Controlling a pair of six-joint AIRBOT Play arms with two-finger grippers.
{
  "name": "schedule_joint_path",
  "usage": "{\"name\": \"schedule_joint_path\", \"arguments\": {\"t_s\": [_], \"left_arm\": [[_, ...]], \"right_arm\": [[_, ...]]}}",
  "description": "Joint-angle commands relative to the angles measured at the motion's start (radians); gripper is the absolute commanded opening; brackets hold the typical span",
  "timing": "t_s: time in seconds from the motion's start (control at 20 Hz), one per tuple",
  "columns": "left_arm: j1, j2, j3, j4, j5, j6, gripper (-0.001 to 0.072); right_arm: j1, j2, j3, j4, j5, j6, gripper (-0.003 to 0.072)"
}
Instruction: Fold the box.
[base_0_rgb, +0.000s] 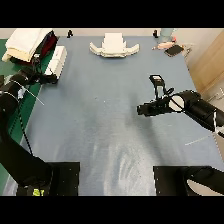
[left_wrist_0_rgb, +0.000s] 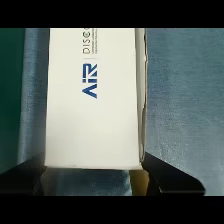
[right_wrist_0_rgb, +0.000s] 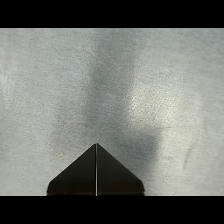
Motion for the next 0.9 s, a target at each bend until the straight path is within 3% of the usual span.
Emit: {"name": "schedule_joint_path", "arguments": {"t_s": [0.0, 0.55, 0.65, 0.85], "left_arm": [[-0.003, -0.062, 0.061, 0.0, -0.033, -0.01, 0.0525], [-0.002, -0.072, 0.061, 0.0, -0.029, -0.007, 0.0527], [-0.002, -0.071, 0.061, 0.0, -0.032, -0.01, 0.0702], [0.01, -0.048, 0.062, 0.005, -0.089, -0.01, 0.0703]], "right_arm": [[0.0, 0.0, 0.0, 0.0, 0.0, 0.0, 0.0003], [0.0, 0.0, 0.0, 0.002, 0.001, 0.0, 0.0003], [0.0, 0.0, 0.001, 0.002, 0.001, 0.0, 0.0003], [0.0, 0.0, 0.0, 0.002, 0.0, 0.0, 0.0003]]}}
